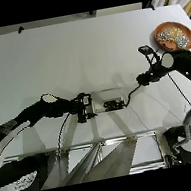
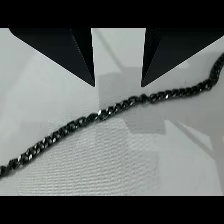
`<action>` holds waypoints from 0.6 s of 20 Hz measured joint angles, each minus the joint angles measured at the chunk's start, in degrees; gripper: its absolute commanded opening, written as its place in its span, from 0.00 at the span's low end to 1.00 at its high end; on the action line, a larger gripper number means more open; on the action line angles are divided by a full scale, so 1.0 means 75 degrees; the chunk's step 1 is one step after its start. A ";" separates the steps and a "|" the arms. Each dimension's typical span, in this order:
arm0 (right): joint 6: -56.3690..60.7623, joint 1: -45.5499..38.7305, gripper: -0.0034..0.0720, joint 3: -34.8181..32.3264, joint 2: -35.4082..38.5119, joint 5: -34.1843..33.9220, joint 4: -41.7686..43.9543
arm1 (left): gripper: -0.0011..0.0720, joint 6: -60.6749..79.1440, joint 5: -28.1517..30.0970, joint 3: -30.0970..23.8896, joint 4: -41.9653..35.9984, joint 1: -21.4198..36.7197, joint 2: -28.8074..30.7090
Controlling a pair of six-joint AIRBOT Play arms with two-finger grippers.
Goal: Fold the box and place the chain.
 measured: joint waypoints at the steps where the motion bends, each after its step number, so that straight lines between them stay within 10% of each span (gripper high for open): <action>1: 0.0044 -0.0009 0.43 0.0029 -0.0163 -0.0047 0.0003 | 0.30 -0.0003 0.0000 0.0000 0.0003 0.0003 0.0000; 12: 0.0291 -0.0026 0.34 0.0108 -0.0833 -0.0335 -0.0012 | 0.30 0.0000 0.0003 0.0000 0.0003 0.0000 0.0000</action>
